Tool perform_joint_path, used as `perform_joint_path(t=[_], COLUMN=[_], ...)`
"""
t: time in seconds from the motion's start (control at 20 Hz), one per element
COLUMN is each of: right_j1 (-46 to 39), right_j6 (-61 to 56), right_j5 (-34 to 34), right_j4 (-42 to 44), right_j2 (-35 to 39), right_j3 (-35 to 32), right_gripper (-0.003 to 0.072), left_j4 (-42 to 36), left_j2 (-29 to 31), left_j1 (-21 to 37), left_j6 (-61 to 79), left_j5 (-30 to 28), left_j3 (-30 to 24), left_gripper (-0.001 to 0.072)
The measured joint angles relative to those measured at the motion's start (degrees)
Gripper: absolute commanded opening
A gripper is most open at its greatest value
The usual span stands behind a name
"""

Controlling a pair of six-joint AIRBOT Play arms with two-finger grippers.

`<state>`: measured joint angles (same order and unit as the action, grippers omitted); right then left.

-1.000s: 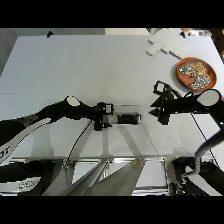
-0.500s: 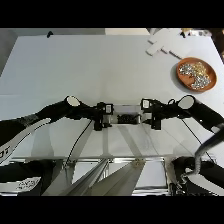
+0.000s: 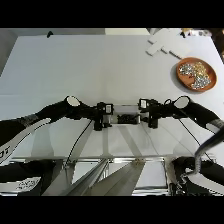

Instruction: Fold the box and place the chain.

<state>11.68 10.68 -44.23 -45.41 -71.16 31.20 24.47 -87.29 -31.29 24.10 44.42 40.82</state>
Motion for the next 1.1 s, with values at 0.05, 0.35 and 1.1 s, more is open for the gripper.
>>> perform_joint_path(t=[0.05, 0.35, 1.1], right_j1=[-0.02, 0.00, -3.13], right_j6=[0.11, 0.28, -9.40], right_j5=[0.13, 0.87, -7.63], right_j4=[0.00, 0.39, 0.11], right_j2=[-0.31, -0.92, 18.16], right_j3=[0.00, 0.00, -0.02], right_gripper=[0.0324, 0.0016, 0.0016], left_j4=[-0.02, 0.00, 0.00], left_j2=[0.00, 0.00, 0.00], left_j1=[0.00, 0.00, 0.00], left_j6=[0.00, 0.00, 0.00], left_j5=[0.00, 0.00, 0.00], left_j3=[0.00, 0.00, 0.00], left_gripper=[0.0012, 0.0012, 0.0012])
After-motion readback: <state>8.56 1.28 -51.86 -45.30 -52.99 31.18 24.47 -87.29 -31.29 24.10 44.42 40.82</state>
